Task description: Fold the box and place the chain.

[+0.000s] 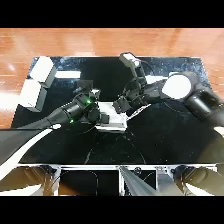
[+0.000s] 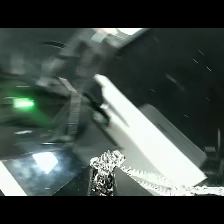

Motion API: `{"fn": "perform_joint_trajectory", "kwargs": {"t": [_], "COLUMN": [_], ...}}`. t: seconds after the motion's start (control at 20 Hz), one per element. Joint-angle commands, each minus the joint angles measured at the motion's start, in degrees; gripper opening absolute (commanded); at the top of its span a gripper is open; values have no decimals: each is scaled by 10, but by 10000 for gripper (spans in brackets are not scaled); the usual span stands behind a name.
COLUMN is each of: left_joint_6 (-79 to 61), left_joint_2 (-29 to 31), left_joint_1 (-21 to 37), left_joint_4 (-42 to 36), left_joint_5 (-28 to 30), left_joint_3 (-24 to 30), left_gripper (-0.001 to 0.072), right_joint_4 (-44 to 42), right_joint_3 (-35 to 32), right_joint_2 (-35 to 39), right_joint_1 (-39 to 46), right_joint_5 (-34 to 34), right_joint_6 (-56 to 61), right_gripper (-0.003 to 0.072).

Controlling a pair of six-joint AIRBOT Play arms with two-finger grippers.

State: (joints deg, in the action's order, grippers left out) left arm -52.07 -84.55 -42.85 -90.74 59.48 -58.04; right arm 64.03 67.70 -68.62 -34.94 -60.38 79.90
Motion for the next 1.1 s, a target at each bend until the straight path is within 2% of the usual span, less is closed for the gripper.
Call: {"fn": "perform_joint_trajectory", "kwargs": {"t": [0.0, 0.25, 0.55, 0.6, 0.65, 0.7, 0.9, 1.05], "left_joint_6": [0, 0, 0, 0, 0, 0, 0, 0], "left_joint_2": [0, 0, 0, 0, 0, 0, 0, 0], "left_joint_1": [0, 0, 0, 0, 0, 0, 0, 0], "left_joint_4": [0, 0, 0, 0, 0, 0, 0, 0], "left_joint_5": [0, 0, 0, 0, 0, 0, 0, 0], "left_joint_3": [0, 0, 0, 0, 0, 0, 0, 0], "left_gripper": [26, 26, 26, 26, 26, 26, 26, 26], "right_joint_4": [12, 12, 12, 12, 12, 11, 14, 31], "right_joint_3": [-5, -8, -8, -8, -8, -8, -8, -51], "right_joint_2": [-45, -93, -98, -98, -97, -94, -52, 19], "right_joint_1": [10, 10, 10, 11, 14, 19, 68, 150], "right_joint_5": [1, 2, -9, -14, -25, -38, -116, -123], "right_joint_6": [0, 0, 0, 0, 0, -1, -16, -15], "right_gripper": [33, 33, 36, 162, 518, 664, 665, 665]}}
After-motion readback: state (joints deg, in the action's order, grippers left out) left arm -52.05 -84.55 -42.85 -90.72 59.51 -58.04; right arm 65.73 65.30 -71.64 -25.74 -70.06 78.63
